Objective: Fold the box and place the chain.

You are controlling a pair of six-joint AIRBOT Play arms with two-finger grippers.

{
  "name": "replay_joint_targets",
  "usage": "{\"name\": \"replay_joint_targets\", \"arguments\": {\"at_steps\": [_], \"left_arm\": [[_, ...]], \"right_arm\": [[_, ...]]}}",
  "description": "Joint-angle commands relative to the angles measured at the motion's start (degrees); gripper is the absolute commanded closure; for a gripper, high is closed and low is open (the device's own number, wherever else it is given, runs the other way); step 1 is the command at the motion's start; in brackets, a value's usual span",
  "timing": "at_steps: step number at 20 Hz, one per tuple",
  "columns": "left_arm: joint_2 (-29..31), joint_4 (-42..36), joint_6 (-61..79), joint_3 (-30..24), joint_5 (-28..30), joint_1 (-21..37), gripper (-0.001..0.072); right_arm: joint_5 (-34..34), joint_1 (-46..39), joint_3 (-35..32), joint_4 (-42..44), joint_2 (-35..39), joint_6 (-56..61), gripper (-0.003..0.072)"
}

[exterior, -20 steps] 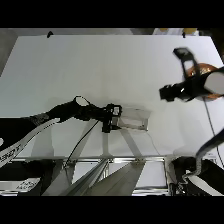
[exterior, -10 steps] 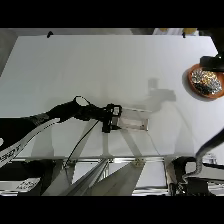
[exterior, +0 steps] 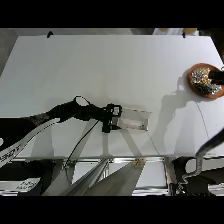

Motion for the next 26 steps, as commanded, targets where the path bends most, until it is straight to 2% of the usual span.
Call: {"name": "replay_joint_targets", "arguments": {"at_steps": [1,4,5,7,16,22,26], "left_arm": [[0.0,0.0,0.0,0.0,0.0,0.0,0.0695],[0.0,0.0,0.0,0.0,0.0,0.0,0.0695],[0.0,0.0,0.0,0.0,0.0,0.0,0.0695],[0.0,0.0,0.0,0.0,0.0,0.0,0.0695],[0.0,0.0,0.0,0.0,0.0,0.0,0.0695],[0.0,0.0,0.0,0.0,0.0,0.0,0.0695],[0.0,0.0,0.0,0.0,0.0,0.0,0.0695]], "right_arm": [[-1.9,-1.1,0.0,2.1,-2.0,-0.5,0.0466],[-1.7,-1.5,0.0,4.7,-4.4,-2.4,0.0472],[-1.8,-1.5,0.0,5.1,-5.1,-3.1,0.0538],[-2.1,-1.5,0.0,5.4,-6.2,-3.5,0.0577],[-1.4,-4.4,0.0,5.0,-6.6,-3.5,0.0565],[-1.9,-5.1,0.0,11.0,-6.6,-6.4,0.0568],[-1.9,-4.9,-0.1,11.2,-6.8,-6.4,0.0576]]}}
